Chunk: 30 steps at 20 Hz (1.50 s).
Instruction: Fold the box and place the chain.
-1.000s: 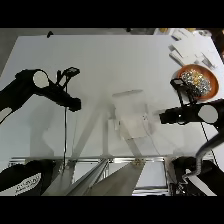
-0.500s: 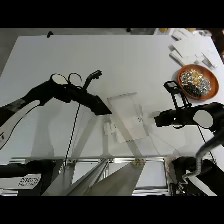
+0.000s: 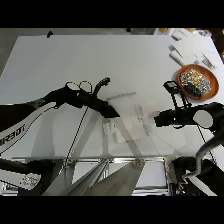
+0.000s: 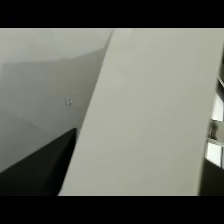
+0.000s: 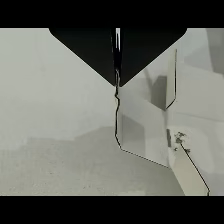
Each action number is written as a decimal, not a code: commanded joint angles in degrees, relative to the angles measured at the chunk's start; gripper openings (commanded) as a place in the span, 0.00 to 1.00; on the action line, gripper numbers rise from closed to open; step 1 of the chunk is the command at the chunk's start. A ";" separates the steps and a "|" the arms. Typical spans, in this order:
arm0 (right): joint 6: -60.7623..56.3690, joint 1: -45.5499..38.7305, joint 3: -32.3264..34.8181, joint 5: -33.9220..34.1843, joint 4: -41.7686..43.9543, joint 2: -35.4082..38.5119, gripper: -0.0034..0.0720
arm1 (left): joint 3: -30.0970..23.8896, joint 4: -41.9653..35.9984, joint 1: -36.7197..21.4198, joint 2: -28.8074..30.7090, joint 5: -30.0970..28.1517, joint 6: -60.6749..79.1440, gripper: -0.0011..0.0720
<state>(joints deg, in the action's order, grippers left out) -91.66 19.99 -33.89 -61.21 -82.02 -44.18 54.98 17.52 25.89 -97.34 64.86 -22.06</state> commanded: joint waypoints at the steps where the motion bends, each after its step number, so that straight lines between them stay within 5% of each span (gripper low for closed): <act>1: 0.00 0.07 0.02 -0.02 0.07 0.04 0.07 | 0.02 -1.40 1.68 -0.31 -1.81 2.80 0.45; 3: 0.00 0.07 0.02 -0.02 0.31 0.04 0.07 | 0.02 -0.52 1.11 0.04 -1.70 3.04 0.20; 6: 0.07 0.07 0.02 0.09 1.44 0.04 0.07 | 0.04 2.71 0.57 1.29 -1.62 4.94 0.02; 10: 0.70 0.07 -0.35 1.73 4.39 0.07 0.12 | 0.46 5.22 0.68 4.48 -1.68 11.85 0.02; 12: 0.72 0.07 -1.55 1.73 4.70 0.07 0.36 | 2.27 10.54 1.31 5.97 -1.64 11.76 0.02; 14: 2.36 0.07 -3.78 1.18 4.68 0.09 0.48 | 4.09 16.79 2.78 7.37 -1.66 13.46 0.02; 18: 5.42 0.04 -8.90 0.07 3.54 0.44 0.48 | 4.61 18.93 5.92 9.57 -4.76 22.69 0.02; 22: 5.42 0.04 -9.33 -1.70 1.99 2.10 0.48 | 3.17 20.79 7.26 10.75 -5.42 10.45 0.00; 26: 5.42 0.04 -9.33 -2.97 2.38 2.14 0.48 | -7.02 21.27 9.94 15.50 -20.15 12.13 0.01; 30: 5.44 0.07 -9.31 -2.82 2.78 2.14 0.48 | -8.41 18.27 9.81 14.53 -22.56 23.85 0.01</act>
<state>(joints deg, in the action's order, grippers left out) -86.28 19.99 -43.16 -63.72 -79.48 -42.11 48.47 37.41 35.35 -83.02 47.03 -5.56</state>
